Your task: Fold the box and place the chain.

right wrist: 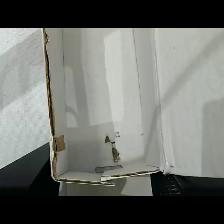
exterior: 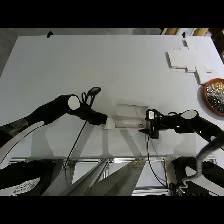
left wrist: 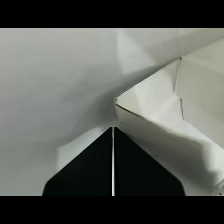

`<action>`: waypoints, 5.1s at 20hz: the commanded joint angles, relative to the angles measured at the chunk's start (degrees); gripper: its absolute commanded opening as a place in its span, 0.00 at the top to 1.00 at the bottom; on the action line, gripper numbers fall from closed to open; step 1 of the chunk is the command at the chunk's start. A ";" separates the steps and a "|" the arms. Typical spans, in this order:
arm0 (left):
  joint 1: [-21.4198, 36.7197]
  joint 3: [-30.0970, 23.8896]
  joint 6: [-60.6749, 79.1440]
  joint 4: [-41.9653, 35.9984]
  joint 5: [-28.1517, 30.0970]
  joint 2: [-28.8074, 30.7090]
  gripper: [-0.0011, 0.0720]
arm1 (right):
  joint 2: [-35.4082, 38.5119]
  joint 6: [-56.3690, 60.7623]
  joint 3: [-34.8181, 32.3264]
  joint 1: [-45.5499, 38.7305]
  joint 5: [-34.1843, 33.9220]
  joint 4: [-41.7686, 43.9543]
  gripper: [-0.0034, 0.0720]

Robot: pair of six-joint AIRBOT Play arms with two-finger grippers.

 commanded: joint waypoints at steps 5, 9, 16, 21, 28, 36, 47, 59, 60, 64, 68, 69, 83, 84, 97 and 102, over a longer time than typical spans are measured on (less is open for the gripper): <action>-1.73 0.04 2.84 -7.34 -0.04 1.36 0.97 | 0.00 0.00 0.00 0.00 0.02 0.00 0.42; -2.69 0.07 2.91 -8.07 1.97 4.24 0.97 | 0.00 0.00 0.00 0.00 0.02 0.00 0.42; -4.17 1.86 4.52 -8.81 2.25 4.61 0.75 | 0.00 0.00 0.00 0.00 0.02 0.00 0.42; -4.26 2.14 4.52 -8.81 2.69 4.59 0.67 | 0.00 0.00 0.00 0.00 0.02 0.00 0.42; -5.38 2.43 4.04 -8.85 4.63 4.15 0.59 | 0.00 0.00 0.00 0.00 0.02 0.00 0.42; -7.89 6.49 -8.87 0.07 4.28 2.69 0.51 | 0.00 0.00 0.00 0.00 0.02 0.00 0.42; -12.41 13.14 -23.21 12.74 -1.44 -1.44 0.51 | 0.00 0.00 0.00 0.00 0.02 0.00 0.42; -15.65 24.63 -32.04 19.85 -12.96 -11.56 0.51 | 0.00 0.00 0.00 0.00 0.02 0.00 0.42; -16.04 26.80 -34.32 21.05 -16.24 -13.57 0.51 | 0.00 0.00 0.00 0.00 0.02 0.00 0.42; -16.65 30.01 -41.79 23.28 -20.83 -17.03 0.51 | 0.00 0.00 0.00 0.00 0.02 0.00 0.42; -16.65 30.08 -43.74 24.83 -20.55 -17.33 0.63 | 0.00 0.00 0.00 0.00 0.02 0.00 0.42; -16.65 30.29 -43.74 25.07 -20.57 -17.35 0.65 | 0.00 0.00 0.00 0.00 0.02 0.00 0.42; -17.64 34.93 -41.79 25.73 -25.35 -20.02 0.81 | 0.00 0.00 0.00 0.00 0.02 0.00 0.42; -17.66 34.93 -41.75 25.97 -25.35 -20.04 0.81 | 0.00 0.00 0.00 0.00 0.02 0.00 0.42; -18.03 40.85 -38.58 25.57 -30.91 -24.63 0.81 | 0.00 0.00 0.00 0.00 0.02 0.00 0.42; -18.45 40.85 -38.71 25.24 -30.73 -25.22 0.86 | 0.00 0.00 0.00 0.00 0.02 0.00 0.42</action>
